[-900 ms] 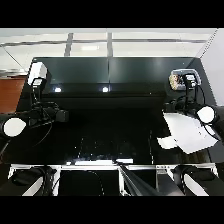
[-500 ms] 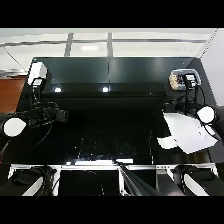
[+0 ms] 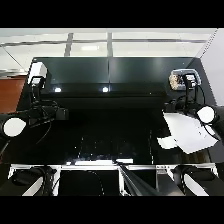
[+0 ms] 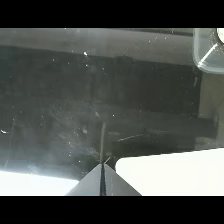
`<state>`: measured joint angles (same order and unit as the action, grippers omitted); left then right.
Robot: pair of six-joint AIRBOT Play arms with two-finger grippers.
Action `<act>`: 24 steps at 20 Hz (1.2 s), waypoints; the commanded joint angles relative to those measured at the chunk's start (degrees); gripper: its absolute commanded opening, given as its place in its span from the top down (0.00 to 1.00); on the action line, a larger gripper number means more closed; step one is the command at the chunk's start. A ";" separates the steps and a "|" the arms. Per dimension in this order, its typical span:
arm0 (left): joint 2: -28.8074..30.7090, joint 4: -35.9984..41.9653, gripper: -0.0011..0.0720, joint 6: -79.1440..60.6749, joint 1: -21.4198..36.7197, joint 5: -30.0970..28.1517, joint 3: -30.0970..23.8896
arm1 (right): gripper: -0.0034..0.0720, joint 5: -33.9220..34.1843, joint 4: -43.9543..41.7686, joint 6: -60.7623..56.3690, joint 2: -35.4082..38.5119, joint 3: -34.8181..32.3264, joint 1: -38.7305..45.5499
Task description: Fold the box and place the chain.
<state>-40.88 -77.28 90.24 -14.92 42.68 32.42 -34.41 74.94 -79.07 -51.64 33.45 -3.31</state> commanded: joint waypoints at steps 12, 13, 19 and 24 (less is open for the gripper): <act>-9.18 1.29 0.02 0.17 0.00 -2.36 0.85 | 0.02 -1.88 20.00 -15.65 -1.55 8.96 21.35; -9.18 1.33 0.02 0.20 0.00 -2.36 0.85 | 0.02 -2.19 21.14 -18.21 -2.73 11.17 28.20; -9.20 0.83 0.02 0.09 0.00 -5.75 0.83 | 0.02 -13.44 14.67 -8.37 -16.52 27.58 52.83; -9.20 0.81 0.02 0.09 -0.02 -5.57 0.83 | 0.02 -38.69 3.61 9.16 -34.86 40.44 57.48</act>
